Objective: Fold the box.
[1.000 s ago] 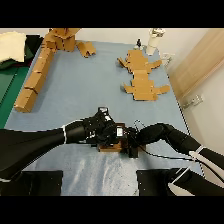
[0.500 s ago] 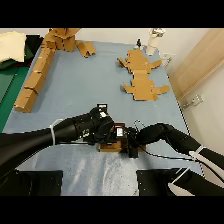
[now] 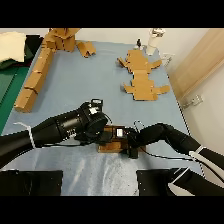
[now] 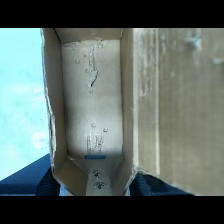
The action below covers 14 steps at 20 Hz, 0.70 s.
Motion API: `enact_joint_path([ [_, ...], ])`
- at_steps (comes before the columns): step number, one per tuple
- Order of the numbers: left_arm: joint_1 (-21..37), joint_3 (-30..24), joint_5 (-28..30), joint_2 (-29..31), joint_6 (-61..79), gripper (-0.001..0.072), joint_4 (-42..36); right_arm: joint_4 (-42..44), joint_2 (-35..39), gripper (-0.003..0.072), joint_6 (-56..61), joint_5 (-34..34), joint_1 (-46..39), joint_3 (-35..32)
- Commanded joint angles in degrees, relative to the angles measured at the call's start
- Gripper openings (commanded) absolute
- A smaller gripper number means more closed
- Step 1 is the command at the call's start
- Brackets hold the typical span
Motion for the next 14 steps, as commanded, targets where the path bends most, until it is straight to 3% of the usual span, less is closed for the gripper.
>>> enact_joint_path([
  [1, 0.0, 0.0, -4.5, 0.7, 2.1, 0.0438, 0.8, 0.2, 0.0, 0.0504, 0.0, 0.2, 0.0, 0.0],
  [2, 0.0, 0.0, -4.6, 0.7, 2.6, 0.0377, 0.9, 0.2, 0.0, 0.0504, 0.0, 0.2, 0.0, 0.0],
  [5, 0.0, 0.0, -7.4, 0.7, 7.1, 0.0032, 3.0, 0.2, 0.0, 0.0504, 0.0, 0.2, 0.0, 0.0],
  [7, 0.3, -0.7, -10.0, 1.1, 13.9, 0.0012, 3.2, 0.2, 0.0, 0.0504, 0.0, 0.2, 0.0, 0.0],
  [9, 2.4, -3.8, -7.9, 4.0, 25.4, 0.0012, -2.4, 0.2, 0.0, 0.0504, 0.0, 0.2, 0.0, 0.0],
  [14, 19.3, -14.1, -2.8, 9.8, 58.7, 0.0012, -14.9, 0.2, 0.0, 0.0504, 0.0, 0.2, 0.0, 0.0],
])
